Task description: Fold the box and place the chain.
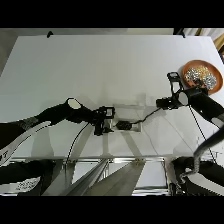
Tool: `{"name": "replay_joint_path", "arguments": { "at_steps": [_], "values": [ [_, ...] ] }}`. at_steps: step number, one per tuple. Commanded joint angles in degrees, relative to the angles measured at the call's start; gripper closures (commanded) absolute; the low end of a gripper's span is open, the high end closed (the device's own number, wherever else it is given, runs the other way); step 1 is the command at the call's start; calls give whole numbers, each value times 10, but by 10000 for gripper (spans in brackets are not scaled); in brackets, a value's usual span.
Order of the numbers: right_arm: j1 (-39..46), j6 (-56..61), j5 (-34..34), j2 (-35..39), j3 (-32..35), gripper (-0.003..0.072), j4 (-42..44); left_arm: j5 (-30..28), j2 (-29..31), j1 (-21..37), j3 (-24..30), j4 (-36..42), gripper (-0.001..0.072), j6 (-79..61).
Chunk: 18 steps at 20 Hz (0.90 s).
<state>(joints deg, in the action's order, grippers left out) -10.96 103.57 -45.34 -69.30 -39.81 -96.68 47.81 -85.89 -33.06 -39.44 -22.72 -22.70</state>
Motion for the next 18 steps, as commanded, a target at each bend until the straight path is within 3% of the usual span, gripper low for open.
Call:
{"name": "replay_joint_path", "arguments": {
  "at_steps": [1,8,10,11,14,18],
  "values": [
    [0,2,4,-2,0,466,0,0,0,0,0,0,679,0],
    [0,16,0,-51,0,466,1,0,0,0,0,0,679,0],
    [0,14,9,-51,0,556,1,0,0,0,0,0,679,0],
    [0,14,11,-50,0,669,1,0,0,0,0,0,679,0],
    [0,-14,-3,-39,0,672,1,0,0,0,0,0,679,0],
    [0,-37,-24,40,-1,673,-3,0,0,0,0,0,679,0]
  ]
}}
